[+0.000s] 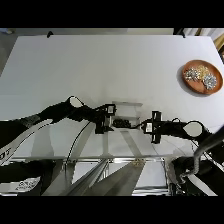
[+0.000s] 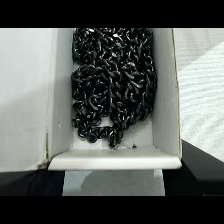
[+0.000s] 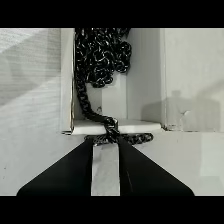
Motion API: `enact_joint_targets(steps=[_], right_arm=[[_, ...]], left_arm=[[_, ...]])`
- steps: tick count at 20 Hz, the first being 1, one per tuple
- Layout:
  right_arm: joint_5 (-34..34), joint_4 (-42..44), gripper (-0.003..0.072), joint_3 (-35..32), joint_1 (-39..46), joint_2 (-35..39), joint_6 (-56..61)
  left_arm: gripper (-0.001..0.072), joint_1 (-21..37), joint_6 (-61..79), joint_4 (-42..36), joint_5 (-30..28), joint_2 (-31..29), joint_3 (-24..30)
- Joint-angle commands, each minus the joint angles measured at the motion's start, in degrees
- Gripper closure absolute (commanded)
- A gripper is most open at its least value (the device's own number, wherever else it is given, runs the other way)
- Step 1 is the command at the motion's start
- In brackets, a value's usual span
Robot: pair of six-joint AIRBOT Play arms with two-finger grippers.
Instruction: Fold the box and place the chain.
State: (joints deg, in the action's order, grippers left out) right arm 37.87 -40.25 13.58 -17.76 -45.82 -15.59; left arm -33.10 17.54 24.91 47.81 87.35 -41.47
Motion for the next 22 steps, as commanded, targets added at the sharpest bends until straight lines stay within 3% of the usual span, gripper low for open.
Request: enact_joint_targets(steps=[1, 2, 7, 10, 18, 22], right_arm=[[0.2, 0.0, 0.0619, 0.0, 0.0, 0.0, 0.0], [0.1, 0.0, 0.0655, 0.0, 0.0, 0.0, 0.0], [-0.3, -0.1, 0.0667, 0.0, 0.0, 0.0, 0.1], [-4.0, -0.2, 0.0667, 0.0, 0.0, 0.0, 1.1], [-14.8, -5.0, 0.0667, 0.0, 0.0, 0.3, 16.7], [-14.5, -4.7, 0.0668, 0.0, 0.0, 7.7, 17.3]], left_arm=[[0.0315, 0.0, 0.0, 0.0, 0.0, 0.0, 0.0], [0.0315, 0.0, 0.0, 0.0, 0.0, 0.0, 0.0], [0.0315, 0.0, 0.0, 0.0, 0.0, 0.0, 0.0], [0.0315, 0.0, 0.0, 0.0, 0.0, 0.0, 0.0], [0.0315, 0.0, 0.0, 0.0, 0.0, 0.0, 0.0], [0.0315, 0.0, 0.0, 0.0, 0.0, 0.0, 0.0]])
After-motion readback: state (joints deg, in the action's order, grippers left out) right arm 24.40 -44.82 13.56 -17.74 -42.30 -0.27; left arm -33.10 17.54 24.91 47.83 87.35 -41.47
